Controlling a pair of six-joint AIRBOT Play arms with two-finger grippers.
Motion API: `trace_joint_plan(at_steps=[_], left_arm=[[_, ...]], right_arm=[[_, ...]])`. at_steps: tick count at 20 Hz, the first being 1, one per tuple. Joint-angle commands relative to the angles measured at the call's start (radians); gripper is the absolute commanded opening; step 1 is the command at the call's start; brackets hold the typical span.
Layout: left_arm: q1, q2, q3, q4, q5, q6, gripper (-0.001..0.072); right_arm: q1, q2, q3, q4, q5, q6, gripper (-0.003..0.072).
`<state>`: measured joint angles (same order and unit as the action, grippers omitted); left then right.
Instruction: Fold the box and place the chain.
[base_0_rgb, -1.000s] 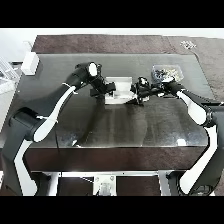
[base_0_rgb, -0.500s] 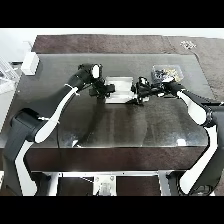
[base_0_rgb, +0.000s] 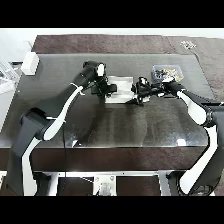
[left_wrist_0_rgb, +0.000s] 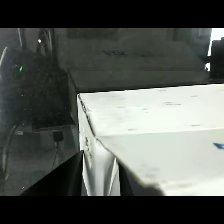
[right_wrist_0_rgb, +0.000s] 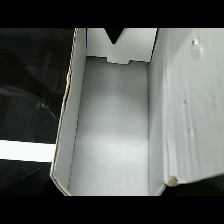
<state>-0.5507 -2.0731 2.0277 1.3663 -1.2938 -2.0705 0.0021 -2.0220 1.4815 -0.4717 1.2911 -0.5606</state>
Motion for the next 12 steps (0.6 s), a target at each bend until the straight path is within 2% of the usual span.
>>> trace_joint_plan(at_steps=[1, 4, 5, 7, 8, 12], left_arm=[[-0.002, -0.008, 0.014, 0.038, -0.026, 0.001, 0.0228], [-0.002, -0.008, 0.014, 0.054, -0.029, 0.002, 0.0225], [-0.002, -0.008, 0.014, 0.058, -0.034, 0.002, 0.011], [-0.002, -0.009, 0.014, 0.059, -0.036, 0.008, 0.0109], [-0.002, -0.009, 0.014, 0.059, -0.037, 0.01, 0.0024], [-0.002, -0.009, 0.014, 0.06, -0.039, 0.016, 0.0023]], right_arm=[[0.001, 0.0, 0.0, 0.0, 0.001, 0.0, 0.0582], [0.001, 0.0, 0.0, 0.0, 0.001, 0.0, 0.0582], [0.001, 0.0, 0.0, 0.0, 0.001, 0.0, 0.0582], [0.001, 0.0, 0.0, 0.0, 0.001, 0.0, 0.0582], [0.001, 0.0, 0.0, 0.0, 0.001, 0.0, 0.0582], [0.001, 0.0, 0.0, 0.0, 0.001, 0.0, 0.0582]])
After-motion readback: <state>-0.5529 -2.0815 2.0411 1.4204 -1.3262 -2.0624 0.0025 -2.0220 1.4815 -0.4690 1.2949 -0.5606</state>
